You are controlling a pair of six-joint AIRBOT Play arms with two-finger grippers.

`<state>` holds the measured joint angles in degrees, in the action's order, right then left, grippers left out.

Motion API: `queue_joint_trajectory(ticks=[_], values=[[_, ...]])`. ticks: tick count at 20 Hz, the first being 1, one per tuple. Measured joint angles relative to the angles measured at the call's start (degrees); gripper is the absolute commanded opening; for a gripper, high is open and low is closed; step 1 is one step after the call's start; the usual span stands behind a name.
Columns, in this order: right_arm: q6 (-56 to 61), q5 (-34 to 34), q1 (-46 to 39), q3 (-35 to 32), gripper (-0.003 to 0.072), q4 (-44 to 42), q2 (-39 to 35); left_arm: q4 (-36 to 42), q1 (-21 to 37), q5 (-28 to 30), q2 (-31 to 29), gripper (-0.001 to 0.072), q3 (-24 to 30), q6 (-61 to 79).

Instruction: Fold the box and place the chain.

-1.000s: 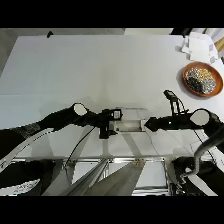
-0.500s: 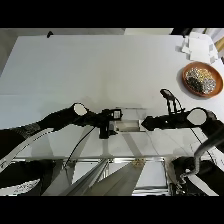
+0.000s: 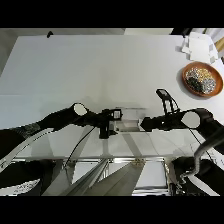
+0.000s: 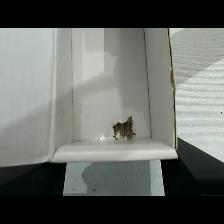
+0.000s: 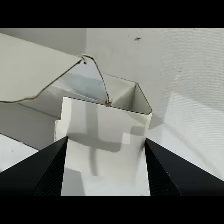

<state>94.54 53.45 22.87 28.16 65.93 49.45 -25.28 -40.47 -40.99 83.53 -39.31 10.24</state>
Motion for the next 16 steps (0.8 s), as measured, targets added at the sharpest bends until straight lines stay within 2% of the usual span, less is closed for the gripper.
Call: queue_joint_trajectory(ticks=[4, 10, 16], values=[[3.69, -1.33, 2.73, 0.22, 0.0515, 2.82, 0.63, 0.0, 0.0, 0.0, 0.0, 0.0079, 0.0, 0.0], [9.05, -1.64, 7.1, 3.48, 0.0514, 6.36, 5.62, 0.0, 0.0, 0.0, 0.0, 0.0079, 0.0, 0.0], [16.48, 1.81, 11.87, 8.61, 0.0511, 11.82, 11.69, -0.02, 0.0, 0.0, 0.0, 0.0079, 0.0, 0.02]])
